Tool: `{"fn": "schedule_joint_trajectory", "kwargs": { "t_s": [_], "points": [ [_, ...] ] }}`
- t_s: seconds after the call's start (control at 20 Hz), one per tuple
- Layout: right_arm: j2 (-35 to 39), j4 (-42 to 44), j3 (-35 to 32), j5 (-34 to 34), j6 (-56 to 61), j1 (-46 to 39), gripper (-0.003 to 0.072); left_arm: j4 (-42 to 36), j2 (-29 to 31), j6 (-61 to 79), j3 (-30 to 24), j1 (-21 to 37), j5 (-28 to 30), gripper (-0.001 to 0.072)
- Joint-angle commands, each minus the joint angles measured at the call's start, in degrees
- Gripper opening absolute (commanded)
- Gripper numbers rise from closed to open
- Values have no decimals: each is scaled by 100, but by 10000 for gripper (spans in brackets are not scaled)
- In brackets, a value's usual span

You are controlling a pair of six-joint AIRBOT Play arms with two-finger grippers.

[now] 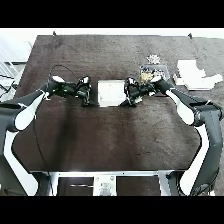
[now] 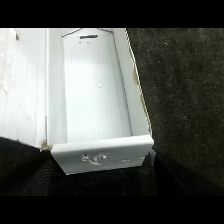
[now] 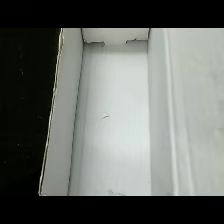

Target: Fold the box and place the chain.

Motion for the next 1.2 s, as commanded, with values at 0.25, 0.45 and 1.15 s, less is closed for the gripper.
{"fn": "schedule_joint_trajectory", "kwargs": {
  "t_s": [0.25,0.45,1.15],
  "points": [
    [0,2,7,0,4,4,576,4,-7,-415,4,0,87,720],
    [0,4,7,0,2,4,576,9,-13,-533,7,-103,295,720],
    [0,4,7,0,2,4,576,-118,-341,-358,297,-330,455,704]
  ]
}}
